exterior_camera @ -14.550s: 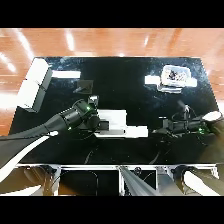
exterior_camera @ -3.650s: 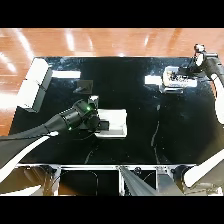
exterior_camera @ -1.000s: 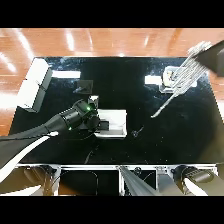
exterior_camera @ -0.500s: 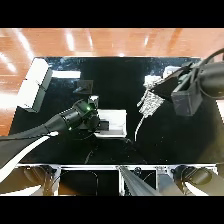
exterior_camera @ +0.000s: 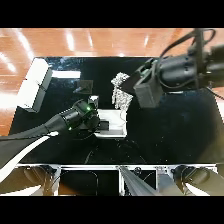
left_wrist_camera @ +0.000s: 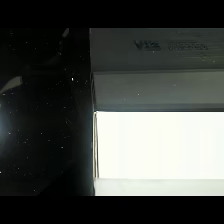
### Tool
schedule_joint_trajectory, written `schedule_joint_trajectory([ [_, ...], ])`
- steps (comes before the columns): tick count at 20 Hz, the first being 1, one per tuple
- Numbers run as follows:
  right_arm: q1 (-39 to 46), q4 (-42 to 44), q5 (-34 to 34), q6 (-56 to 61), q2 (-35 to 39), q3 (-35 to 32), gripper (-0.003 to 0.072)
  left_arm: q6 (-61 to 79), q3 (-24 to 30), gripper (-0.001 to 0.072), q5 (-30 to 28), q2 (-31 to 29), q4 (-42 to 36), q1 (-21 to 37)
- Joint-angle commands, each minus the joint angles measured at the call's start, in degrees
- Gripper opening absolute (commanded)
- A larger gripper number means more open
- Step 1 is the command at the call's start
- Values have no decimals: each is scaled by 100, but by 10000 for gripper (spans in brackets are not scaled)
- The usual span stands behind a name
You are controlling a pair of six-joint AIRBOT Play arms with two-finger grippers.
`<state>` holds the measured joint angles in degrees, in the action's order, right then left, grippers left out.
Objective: Fold the box and place the chain.
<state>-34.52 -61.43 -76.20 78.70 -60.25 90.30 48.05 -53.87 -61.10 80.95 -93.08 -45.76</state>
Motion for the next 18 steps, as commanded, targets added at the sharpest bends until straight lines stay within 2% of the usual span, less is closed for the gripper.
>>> schedule_joint_trajectory([
  [1, -59, 98, 363, -116, -249, -2, 26, 0, -2, 20, -4, 0, -2, 2],
  [6, -61, 181, 809, -175, -468, -2, 26, 0, -2, 19, 11, 0, -2, 2],
  [10, -61, 769, 1257, -459, -619, 0, 26, 0, -2, 20, 11, 0, -2, 2],
  [18, -59, 796, 1888, -485, -645, 0, 27, 4, -2, 20, 11, 0, 0, 2],
])
